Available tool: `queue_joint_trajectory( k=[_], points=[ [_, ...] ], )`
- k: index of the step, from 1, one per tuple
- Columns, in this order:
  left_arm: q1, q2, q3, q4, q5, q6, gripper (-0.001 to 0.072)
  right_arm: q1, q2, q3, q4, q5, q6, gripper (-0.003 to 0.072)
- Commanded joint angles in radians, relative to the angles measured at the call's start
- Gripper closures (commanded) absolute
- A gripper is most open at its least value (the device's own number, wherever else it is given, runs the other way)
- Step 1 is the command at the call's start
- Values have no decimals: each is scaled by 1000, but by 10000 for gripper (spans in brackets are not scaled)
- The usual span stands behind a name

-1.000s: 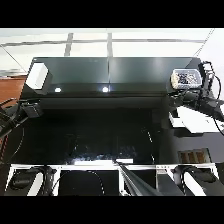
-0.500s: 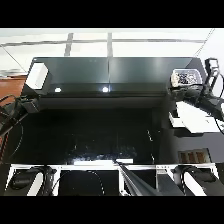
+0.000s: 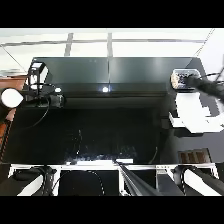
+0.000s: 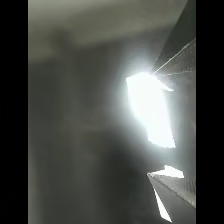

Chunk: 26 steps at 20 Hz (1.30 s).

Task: Fold the box and place the chain.

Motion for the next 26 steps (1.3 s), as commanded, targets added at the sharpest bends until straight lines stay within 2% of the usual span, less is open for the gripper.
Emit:
queue_joint_trajectory(
  k=[1, 2, 4, 6, 8, 12, 16, 17, 18, 20, 21, 22, 23, 26],
  points=[
    [-13, -97, 80, 205, -181, -125, -5, -300, -157, 275, -446, 335, 292, -34],
    [-13, -97, 80, 195, -178, -128, -5, -385, -199, 344, -488, 431, 296, -34],
    [-18, -97, 80, 175, -163, -143, -5, -542, -276, 428, -478, 578, 273, -34],
    [-18, -97, 80, 142, -150, -144, -5, -643, -340, 439, -340, 668, 84, -34],
    [-18, -97, 80, 126, -151, -144, -5, -681, -405, 441, -249, 708, -58, -34],
    [-17, -97, 80, 83, -150, -161, -4, -660, -509, 441, -201, 743, -258, -34],
    [-17, -97, 80, 64, -147, -161, 0, -610, -521, 443, -198, 738, -384, -34],
    [-18, -97, 80, 61, -147, -161, 2, -600, -522, 443, -189, 735, -383, 9],
    [-19, -97, 80, 60, -148, -161, 11, -588, -522, 443, -179, 736, -382, 229],
    [-21, -97, 80, 61, -148, -161, 11, -564, -517, 443, -169, 750, -382, 558],
    [-21, -97, 80, 61, -147, -161, 11, -550, -511, 443, -170, 777, -383, 631],
    [-21, -97, 80, 62, -146, -160, 11, -534, -502, 443, -175, 816, -383, 631],
    [-21, -97, 80, 66, -143, -160, 11, -520, -491, 443, -173, 853, -382, 676],
    [-21, -97, 80, 64, -105, -150, 11, -470, -440, 431, -87, 974, -344, 672]
  ],
)
